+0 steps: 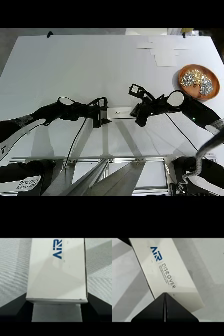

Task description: Fold the box and place the chain.

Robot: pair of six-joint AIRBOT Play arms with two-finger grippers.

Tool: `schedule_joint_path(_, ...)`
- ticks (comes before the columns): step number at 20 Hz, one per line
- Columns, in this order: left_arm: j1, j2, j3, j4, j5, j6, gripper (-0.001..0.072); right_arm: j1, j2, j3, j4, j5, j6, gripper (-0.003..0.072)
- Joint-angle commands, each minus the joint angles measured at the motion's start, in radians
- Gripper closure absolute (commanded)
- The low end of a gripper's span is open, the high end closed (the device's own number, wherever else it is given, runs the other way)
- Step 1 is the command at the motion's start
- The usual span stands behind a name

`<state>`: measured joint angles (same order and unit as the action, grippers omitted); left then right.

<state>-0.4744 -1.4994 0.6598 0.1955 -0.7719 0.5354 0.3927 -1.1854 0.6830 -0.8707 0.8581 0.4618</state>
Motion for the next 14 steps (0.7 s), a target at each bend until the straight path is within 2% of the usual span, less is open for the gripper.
schedule_joint_path(1,-0.001,0.0,0.0,-0.004,-0.003,-0.003,0.0695,0.0,-0.01,-0.005,-0.023,0.012,0.0,0.0669)
schedule_joint_path(9,-0.001,0.0,0.0,-0.004,-0.003,-0.003,0.0695,0.0,0.007,-0.006,-0.055,-0.004,0.008,0.0668)
schedule_joint_path(14,-0.001,0.0,0.0,-0.004,-0.003,-0.003,0.0695,-0.004,0.122,-0.005,-0.039,-0.05,0.013,0.0668)
